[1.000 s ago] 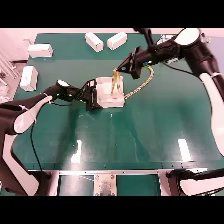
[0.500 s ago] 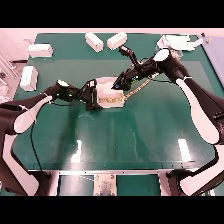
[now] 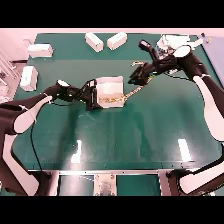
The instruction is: Fold the box and place the chain.
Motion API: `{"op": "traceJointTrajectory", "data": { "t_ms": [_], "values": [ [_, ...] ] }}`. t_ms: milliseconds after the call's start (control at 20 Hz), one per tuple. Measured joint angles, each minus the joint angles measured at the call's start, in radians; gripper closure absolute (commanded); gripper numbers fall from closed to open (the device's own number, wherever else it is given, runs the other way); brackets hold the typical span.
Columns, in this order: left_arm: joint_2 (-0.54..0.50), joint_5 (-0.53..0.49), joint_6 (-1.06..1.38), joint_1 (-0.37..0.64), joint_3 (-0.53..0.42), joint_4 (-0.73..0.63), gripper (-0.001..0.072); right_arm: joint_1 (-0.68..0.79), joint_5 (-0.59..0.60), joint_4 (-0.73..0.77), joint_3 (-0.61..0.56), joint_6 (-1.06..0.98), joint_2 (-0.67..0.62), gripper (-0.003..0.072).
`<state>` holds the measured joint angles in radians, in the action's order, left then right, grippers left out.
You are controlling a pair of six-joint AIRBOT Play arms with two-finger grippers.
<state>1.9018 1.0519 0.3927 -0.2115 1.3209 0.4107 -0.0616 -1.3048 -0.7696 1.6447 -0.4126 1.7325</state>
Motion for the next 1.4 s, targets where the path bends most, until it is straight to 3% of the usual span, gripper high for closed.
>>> {"op": "traceJointTrajectory", "data": {
  "t_ms": [300,550,700,1200,1300,1350,1400],
  "values": [
    [0.0,0.0,0.0,0.0,0.0,0.0,0.0331,0.076,-0.003,-0.014,-0.075,0.254,0.039,0.021],
    [0.0,0.0,0.0,0.0,0.0,0.0,0.0331,0.061,0.001,-0.016,-0.094,0.44,0.114,0.0207],
    [0.0,0.0,0.0,0.0,0.0,0.0,0.0331,0.037,0.019,-0.012,-0.097,0.526,0.146,0.0167],
    [0.0,0.0,0.0,0.0,0.0,0.0,0.0331,-0.028,0.057,0.015,-0.089,0.65,0.217,0.017],
    [0.0,0.0,0.0,0.0,0.0,0.0,0.0331,-0.033,0.062,0.016,-0.087,0.655,0.229,0.0223],
    [0.0,0.0,0.0,0.0,0.0,0.0,0.0331,-0.034,0.064,0.018,-0.086,0.656,0.233,0.0329],
    [0.0,0.0,0.0,0.0,0.0,0.0,0.0331,-0.035,0.067,0.018,-0.085,0.657,0.239,0.0375]
  ]
}}
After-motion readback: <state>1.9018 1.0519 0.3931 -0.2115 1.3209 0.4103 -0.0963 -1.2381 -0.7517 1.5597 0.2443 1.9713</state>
